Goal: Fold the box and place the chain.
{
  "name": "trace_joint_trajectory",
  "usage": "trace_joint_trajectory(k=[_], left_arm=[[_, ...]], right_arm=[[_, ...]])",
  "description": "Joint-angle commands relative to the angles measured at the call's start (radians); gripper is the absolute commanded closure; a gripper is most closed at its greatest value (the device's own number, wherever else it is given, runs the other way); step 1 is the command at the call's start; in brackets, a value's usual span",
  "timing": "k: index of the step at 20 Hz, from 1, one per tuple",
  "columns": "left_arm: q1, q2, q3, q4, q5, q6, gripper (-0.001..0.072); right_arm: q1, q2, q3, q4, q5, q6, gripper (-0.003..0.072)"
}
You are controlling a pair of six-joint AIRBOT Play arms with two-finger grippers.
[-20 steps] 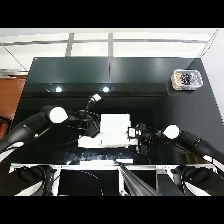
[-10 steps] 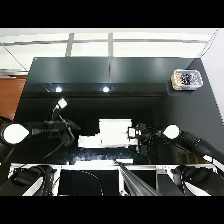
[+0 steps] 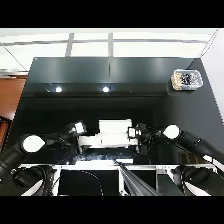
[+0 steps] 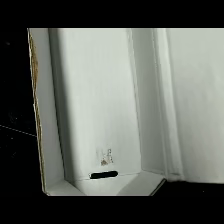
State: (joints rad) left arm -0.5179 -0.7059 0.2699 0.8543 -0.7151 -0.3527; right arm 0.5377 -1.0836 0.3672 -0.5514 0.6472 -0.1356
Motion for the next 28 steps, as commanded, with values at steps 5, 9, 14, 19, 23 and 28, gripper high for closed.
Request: trace_joint_trajectory(k=[5, 9, 14, 19, 23, 28], left_arm=[[-0.187, -0.145, 0.004, -0.060, 0.242, 0.002, 0.0020], [-0.187, -0.177, 0.032, -0.060, 0.235, 0.007, 0.0082], [-0.187, -0.181, 0.062, -0.060, 0.175, 0.007, 0.0547], [-0.187, -0.181, 0.063, -0.071, 0.133, 0.006, 0.0547], [-0.187, -0.182, 0.063, -0.127, 0.196, 0.008, 0.0547], [-0.188, -0.227, 0.063, -0.199, 0.213, 0.018, 0.0547]], right_arm=[[0.000, 0.000, 0.000, 0.000, 0.000, 0.000, 0.0186], [0.000, 0.000, 0.000, 0.000, 0.000, 0.000, 0.0186], [0.000, 0.000, 0.000, 0.000, 0.000, 0.000, 0.0186], [0.000, 0.000, 0.000, 0.000, 0.000, 0.000, 0.0186], [0.000, 0.000, 0.000, 0.000, 0.000, 0.000, 0.0186], [0.000, 0.000, 0.000, 0.000, 0.000, 0.000, 0.0186]])
